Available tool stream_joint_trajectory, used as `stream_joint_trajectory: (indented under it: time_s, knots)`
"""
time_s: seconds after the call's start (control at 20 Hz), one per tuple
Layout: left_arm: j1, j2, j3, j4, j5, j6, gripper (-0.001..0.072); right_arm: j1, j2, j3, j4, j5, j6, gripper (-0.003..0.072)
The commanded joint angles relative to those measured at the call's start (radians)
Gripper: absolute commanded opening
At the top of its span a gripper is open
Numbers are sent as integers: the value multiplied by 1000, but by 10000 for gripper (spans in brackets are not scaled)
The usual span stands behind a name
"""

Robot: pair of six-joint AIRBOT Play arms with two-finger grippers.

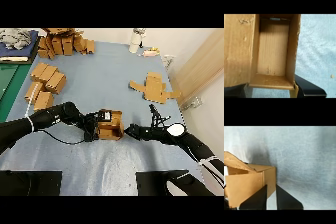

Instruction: Fold the box.

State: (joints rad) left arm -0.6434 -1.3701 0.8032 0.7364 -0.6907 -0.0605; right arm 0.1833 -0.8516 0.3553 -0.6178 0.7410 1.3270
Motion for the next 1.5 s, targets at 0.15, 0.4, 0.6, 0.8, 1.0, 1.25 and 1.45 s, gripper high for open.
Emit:
stream_joint_trajectory:
  time_s: [0.15,0.4,0.6,0.8,1.0,1.25,1.45]
  knots:
    - [1,0,0,0,0,0,480,2,3,44,1,6,-2,382]
    - [1,0,0,0,0,0,480,62,-6,44,-10,-21,-20,439]
    - [1,-2,0,0,0,0,481,132,-38,57,-79,-72,13,436]
    - [1,-2,0,0,0,0,480,239,-71,135,-371,-83,280,433]
    - [1,-2,0,0,0,0,480,381,-94,233,-724,-23,632,433]
    - [1,-2,0,0,0,0,480,480,-198,330,-875,98,790,433]
    - [1,-2,0,0,0,0,480,511,-312,423,-938,199,850,433]
